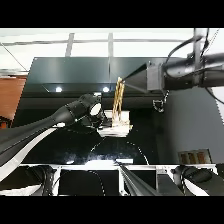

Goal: Fold the box and place the chain.

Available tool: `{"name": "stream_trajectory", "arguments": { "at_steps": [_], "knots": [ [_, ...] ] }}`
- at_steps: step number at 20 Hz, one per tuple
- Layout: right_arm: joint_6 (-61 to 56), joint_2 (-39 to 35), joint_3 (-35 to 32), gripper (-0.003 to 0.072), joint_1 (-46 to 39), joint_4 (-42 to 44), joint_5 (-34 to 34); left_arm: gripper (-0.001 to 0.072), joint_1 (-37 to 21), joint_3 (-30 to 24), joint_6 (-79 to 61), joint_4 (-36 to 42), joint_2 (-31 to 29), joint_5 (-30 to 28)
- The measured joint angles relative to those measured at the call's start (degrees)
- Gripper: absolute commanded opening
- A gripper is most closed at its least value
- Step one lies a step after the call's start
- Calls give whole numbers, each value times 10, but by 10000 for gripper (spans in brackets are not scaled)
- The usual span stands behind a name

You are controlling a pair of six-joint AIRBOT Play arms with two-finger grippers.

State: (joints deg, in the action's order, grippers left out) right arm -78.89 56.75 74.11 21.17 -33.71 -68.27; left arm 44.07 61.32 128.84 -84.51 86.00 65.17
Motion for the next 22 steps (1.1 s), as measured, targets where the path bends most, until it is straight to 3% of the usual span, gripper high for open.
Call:
{"name": "stream_trajectory", "arguments": {
  "at_steps": [9,16,17,18,19,22],
  "knots": [
    [-11,-22,-123,15,1,-68,-10,32,0,0,0,0,0,0],
    [-16,-9,-278,18,55,-77,139,33,0,0,0,0,0,0],
    [-16,-4,-290,131,63,-77,157,32,0,0,0,0,0,0],
    [-17,-1,-297,421,68,-80,169,32,0,0,0,0,0,0],
    [-16,1,-303,493,70,-81,182,33,0,0,0,0,0,0],
    [-1,-10,-310,492,49,-88,187,33,0,0,0,0,0,-1]
  ]
}}
